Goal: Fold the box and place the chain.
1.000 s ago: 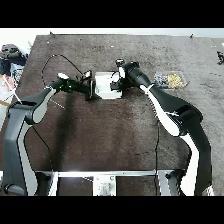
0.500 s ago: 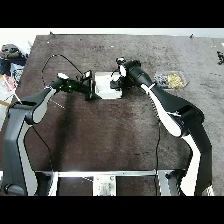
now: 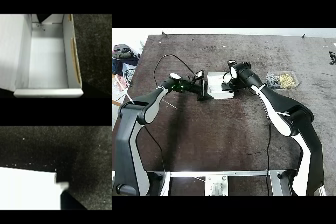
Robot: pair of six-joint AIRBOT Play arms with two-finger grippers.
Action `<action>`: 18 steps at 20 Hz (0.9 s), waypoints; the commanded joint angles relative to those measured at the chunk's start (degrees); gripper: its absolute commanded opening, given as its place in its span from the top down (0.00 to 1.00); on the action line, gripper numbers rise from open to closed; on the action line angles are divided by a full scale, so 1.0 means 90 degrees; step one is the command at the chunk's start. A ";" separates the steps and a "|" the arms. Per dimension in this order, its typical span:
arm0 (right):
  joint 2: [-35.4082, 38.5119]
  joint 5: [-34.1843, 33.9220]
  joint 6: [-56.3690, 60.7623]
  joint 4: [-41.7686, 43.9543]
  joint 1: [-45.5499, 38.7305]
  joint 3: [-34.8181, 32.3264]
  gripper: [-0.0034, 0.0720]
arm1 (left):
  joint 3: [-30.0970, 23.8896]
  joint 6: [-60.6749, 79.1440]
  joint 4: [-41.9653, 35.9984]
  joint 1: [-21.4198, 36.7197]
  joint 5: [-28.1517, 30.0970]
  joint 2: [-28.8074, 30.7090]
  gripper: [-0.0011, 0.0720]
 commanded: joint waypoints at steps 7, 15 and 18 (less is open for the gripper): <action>-0.0024 -0.0007 -0.0019 -0.0046 0.0002 -0.0002 0.64 | 0.0000 0.0034 0.0015 0.0007 -0.0002 0.0000 0.52; 0.0134 -0.0143 -0.0039 0.0197 0.0005 0.0000 0.47 | 0.0000 0.0034 0.0012 0.0007 -0.0002 0.0000 0.52; 0.0134 -0.0148 -0.0039 0.0214 0.0005 -0.0002 0.47 | 0.0000 0.0034 0.0012 0.0007 -0.0002 0.0000 0.52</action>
